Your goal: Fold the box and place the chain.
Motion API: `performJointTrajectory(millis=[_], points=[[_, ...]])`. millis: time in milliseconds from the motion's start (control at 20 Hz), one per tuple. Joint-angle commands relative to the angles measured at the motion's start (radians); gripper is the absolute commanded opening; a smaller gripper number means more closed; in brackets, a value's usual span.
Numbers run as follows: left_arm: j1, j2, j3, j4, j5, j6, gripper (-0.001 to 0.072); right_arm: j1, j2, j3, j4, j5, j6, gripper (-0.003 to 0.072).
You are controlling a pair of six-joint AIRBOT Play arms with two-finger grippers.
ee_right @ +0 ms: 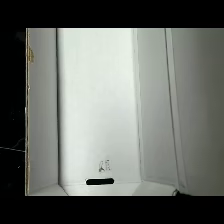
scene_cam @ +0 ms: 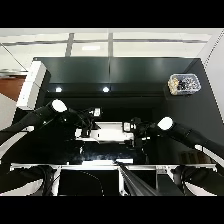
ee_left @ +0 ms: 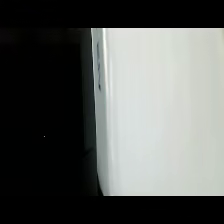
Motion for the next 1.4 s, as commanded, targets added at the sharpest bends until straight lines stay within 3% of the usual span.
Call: performJointTrajectory(millis=[0,100,150,200,550,600,650,750,850,950,1100,1350], points=[[0.0,0.0,0.0,0.0,-0.002,0.0,0.0029,0.001,-0.001,0.0,-0.004,-0.004,0.0,0.0699],[0.0,0.0,0.0,0.0,-0.002,0.0,0.0029,0.001,-0.001,0.0,-0.004,-0.004,0.0,0.0699],[0.0,0.0,0.0,0.0,-0.002,0.0,0.003,0.001,-0.001,0.0,-0.004,-0.003,0.0,0.0614],[0.0,0.0,0.0,0.0,-0.002,0.0,0.0029,0.001,-0.001,0.0,-0.004,-0.002,0.0,0.0483],[0.002,0.002,0.0,0.0,-0.006,-0.001,0.0035,0.001,-0.001,0.0,-0.004,-0.002,0.0,0.048],[0.002,0.004,0.0,0.0,-0.004,-0.006,0.0087,0.001,-0.001,0.0,-0.004,-0.002,0.0,0.048],[0.002,0.008,0.0,0.0,-0.003,-0.013,0.0192,0.001,-0.001,0.0,-0.004,-0.002,0.0,0.048],[0.005,0.022,0.0,0.0,-0.001,-0.031,0.0241,0.001,-0.001,0.0,-0.004,-0.002,0.0,0.048],[0.018,0.036,0.0,0.0,-0.002,-0.038,0.0509,0.001,-0.001,0.0,-0.004,-0.003,0.0,0.048],[0.04,0.047,0.0,0.001,-0.004,-0.106,0.0627,0.001,-0.001,0.0,-0.003,-0.003,0.0,0.048],[0.095,0.07,0.0,0.002,-0.034,-0.169,0.0693,0.001,-0.001,0.0,-0.003,-0.003,0.0,0.048],[0.168,0.129,0.0,0.042,-0.061,-0.215,0.0693,0.001,-0.001,0.0,-0.001,-0.004,0.001,0.048]])
